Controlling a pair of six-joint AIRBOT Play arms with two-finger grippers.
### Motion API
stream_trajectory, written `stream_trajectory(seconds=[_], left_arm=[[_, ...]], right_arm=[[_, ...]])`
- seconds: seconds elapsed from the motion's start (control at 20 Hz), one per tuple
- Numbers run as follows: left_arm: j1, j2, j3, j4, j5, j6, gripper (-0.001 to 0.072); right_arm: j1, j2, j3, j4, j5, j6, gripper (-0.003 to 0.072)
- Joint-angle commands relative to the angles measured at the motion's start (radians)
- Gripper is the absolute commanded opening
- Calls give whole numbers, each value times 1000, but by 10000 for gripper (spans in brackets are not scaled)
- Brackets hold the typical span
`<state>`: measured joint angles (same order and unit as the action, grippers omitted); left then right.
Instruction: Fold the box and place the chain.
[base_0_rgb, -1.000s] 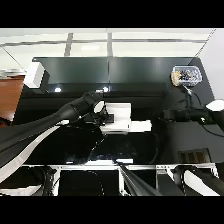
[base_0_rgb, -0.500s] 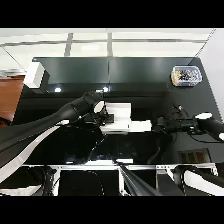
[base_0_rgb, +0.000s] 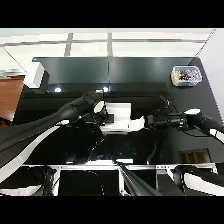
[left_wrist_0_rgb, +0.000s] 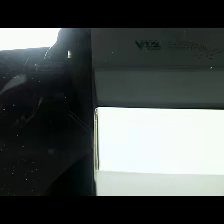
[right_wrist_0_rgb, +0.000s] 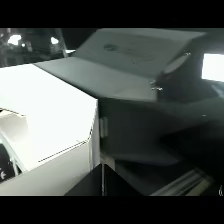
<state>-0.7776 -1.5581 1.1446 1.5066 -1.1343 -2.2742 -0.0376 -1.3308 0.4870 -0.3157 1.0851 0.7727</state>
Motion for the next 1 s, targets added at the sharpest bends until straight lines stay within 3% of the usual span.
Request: stream_trajectory(seconds=[0.0,0.1,0.15,0.4,0.85,0.95], left_arm=[[0,-1,0,0,0,0,27],[0,-1,0,0,0,0,27],[0,-1,0,0,0,0,27],[0,-1,0,0,0,0,27],[0,-1,0,0,0,0,27],[0,-1,0,0,0,0,27]], right_arm=[[11,-2,6,8,31,-10,240],[11,-2,9,9,37,-10,555],[11,-2,14,8,39,-10,630],[51,-2,71,9,76,4,624],[170,-2,121,3,29,84,616],[187,-2,129,1,26,87,546]])
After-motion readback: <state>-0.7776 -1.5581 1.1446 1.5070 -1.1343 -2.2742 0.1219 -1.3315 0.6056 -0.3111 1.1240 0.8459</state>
